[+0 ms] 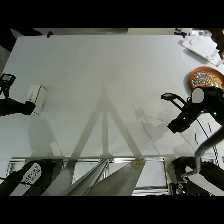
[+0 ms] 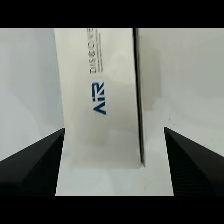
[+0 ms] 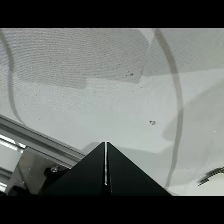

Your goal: Fold the box and place the chain.

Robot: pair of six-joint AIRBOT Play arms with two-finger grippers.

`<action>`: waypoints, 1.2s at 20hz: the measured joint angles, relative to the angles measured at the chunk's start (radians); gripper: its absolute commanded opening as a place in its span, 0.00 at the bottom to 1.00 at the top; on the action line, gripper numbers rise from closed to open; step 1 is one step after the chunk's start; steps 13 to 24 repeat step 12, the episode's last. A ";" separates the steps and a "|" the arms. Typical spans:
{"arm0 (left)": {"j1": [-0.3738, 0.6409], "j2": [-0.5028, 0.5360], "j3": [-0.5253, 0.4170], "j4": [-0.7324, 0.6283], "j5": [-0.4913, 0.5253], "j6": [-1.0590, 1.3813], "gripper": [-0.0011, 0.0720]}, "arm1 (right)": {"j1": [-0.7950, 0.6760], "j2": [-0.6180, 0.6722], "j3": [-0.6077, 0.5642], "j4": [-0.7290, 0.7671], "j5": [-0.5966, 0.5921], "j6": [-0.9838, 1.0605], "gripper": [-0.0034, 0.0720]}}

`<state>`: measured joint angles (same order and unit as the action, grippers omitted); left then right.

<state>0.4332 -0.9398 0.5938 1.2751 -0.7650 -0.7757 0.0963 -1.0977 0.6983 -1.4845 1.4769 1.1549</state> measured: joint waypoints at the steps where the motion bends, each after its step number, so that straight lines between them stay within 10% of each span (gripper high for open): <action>1: -0.013 0.021 0.000 -0.013 -0.004 -0.004 0.98 | 0.000 0.000 0.000 0.000 0.001 0.000 0.06; 24: -0.167 0.074 0.000 -0.106 -0.154 -0.111 0.98 | 0.000 0.000 0.000 0.000 0.003 0.000 0.06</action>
